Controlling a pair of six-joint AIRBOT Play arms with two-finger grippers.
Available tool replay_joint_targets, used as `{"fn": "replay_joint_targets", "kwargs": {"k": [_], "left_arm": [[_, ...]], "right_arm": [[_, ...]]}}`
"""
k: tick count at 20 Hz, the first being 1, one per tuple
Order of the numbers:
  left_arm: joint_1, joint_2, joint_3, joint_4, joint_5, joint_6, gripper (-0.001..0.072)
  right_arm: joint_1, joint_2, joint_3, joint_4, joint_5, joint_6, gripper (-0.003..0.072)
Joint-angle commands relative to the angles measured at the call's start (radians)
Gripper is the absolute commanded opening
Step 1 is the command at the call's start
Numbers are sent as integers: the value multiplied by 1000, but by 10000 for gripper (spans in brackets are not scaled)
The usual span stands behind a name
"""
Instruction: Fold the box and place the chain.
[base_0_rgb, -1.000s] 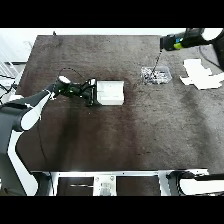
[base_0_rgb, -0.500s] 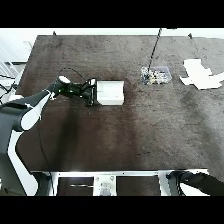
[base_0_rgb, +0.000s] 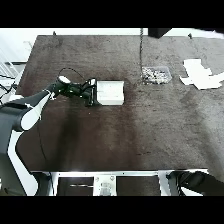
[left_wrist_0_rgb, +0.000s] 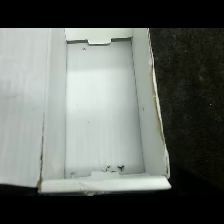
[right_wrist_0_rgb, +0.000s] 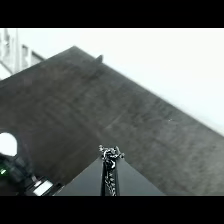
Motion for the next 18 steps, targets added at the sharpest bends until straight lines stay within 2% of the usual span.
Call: {"fn": "replay_joint_targets", "kwargs": {"k": [1, 5, 9, 14, 18], "left_arm": [[0, 0, 0, 0, 0, 0, 623], [0, 0, 0, 0, 0, 0, 623], [0, 0, 0, 0, 0, 0, 623], [0, 0, 0, 0, 0, 0, 623], [0, 0, 0, 0, 0, 0, 623]], "right_arm": [[27, -12, -73, 56, -4, 31, 12], [28, -51, -207, 158, -29, 32, 12], [30, -81, -354, 253, -138, 56, 11], [34, -155, -469, 263, -304, 56, 12], [34, -247, -525, 265, -379, 56, 11]]}}
